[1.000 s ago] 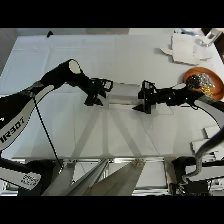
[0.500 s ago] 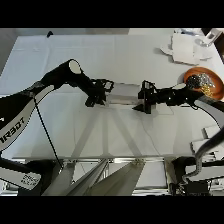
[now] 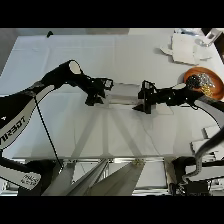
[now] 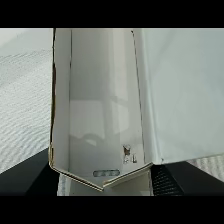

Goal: Fold the box and place the chain.

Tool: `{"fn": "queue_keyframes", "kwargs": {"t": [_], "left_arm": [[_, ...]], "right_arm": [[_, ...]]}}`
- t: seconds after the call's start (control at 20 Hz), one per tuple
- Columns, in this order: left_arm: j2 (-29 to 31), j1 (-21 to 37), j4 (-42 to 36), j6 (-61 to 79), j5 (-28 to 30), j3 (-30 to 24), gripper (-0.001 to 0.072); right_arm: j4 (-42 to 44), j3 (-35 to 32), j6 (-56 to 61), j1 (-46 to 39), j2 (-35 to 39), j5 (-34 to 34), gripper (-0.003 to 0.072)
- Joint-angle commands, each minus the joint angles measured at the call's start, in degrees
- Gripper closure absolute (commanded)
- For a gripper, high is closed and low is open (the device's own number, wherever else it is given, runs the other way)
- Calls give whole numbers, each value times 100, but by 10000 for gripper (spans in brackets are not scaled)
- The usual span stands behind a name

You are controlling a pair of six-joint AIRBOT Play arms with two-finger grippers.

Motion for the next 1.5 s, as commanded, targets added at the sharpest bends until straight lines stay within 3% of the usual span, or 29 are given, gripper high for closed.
{"fn": "queue_keyframes", "kwargs": {"t": [0.0,0.25,0.35,0.45,0.55,0.9,1.0,1.45], "left_arm": [[-153,-31,-225,-20,72,-2,385],[-280,-140,-396,-11,-136,-2,398],[-289,-138,-433,-2,-131,-2,518],[-286,-138,-435,-2,-94,-2,518],[-286,-138,-435,-2,-55,-2,573],[-286,-127,-435,-17,101,-2,577],[-286,-127,-435,-20,129,-2,699],[-286,-127,-981,-20,358,-2,695]], "right_arm": [[0,2,-2,0,2,2,170],[2,4,-2,0,2,2,170],[0,2,-2,0,2,2,170],[2,2,-2,0,2,2,170],[2,2,-2,0,2,2,170],[0,4,-2,0,2,2,170],[0,4,-2,0,2,2,170],[2,2,-2,0,2,2,170]]}}
